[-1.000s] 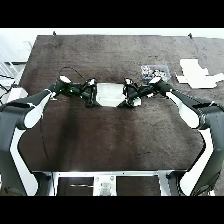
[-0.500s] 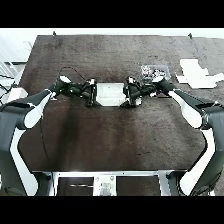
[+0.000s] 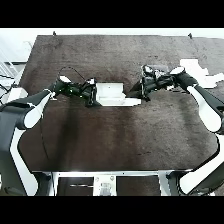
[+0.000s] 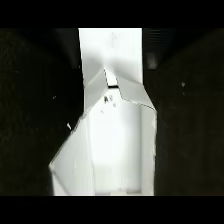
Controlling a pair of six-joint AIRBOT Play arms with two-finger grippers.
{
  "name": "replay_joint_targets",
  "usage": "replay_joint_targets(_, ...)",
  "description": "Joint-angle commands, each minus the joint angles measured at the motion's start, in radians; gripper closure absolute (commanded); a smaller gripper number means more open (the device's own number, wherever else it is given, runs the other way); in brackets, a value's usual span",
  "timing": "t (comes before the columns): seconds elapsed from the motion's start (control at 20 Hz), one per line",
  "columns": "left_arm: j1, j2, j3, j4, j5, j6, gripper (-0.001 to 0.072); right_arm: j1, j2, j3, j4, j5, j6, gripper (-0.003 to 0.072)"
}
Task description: Fold the box and place the chain.
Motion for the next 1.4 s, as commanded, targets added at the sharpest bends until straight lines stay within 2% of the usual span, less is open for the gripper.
replay_joint_targets(0.0, 0.000, 0.001, 0.000, 0.001, -0.002, 0.002, 0.0348, -0.005, 0.036, 0.000, 0.105, 0.130, 0.019, 0.0678)
replay_joint_targets(0.15, 0.000, 0.001, 0.000, 0.001, -0.001, 0.002, 0.0347, 0.038, 0.025, -0.004, 0.176, 0.086, 0.055, 0.0678)
replay_joint_targets(0.4, 0.000, 0.001, 0.000, 0.001, -0.001, 0.002, 0.0348, 0.094, 0.012, -0.005, 0.180, -0.226, 0.235, 0.0679)
replay_joint_targets(0.65, -0.001, 0.001, 0.000, 0.001, -0.001, 0.002, 0.0348, 0.108, -0.027, -0.005, 0.171, -0.381, 0.336, 0.0680)
replay_joint_targets(0.95, -0.001, 0.001, 0.000, 0.001, -0.001, 0.002, 0.0347, 0.124, -0.097, 0.008, 0.122, -0.384, 0.380, 0.0680)
replay_joint_targets(1.35, 0.000, 0.001, 0.000, 0.001, 0.000, 0.002, 0.0347, 0.120, -0.074, 0.037, 0.120, -0.349, 0.359, 0.0678)
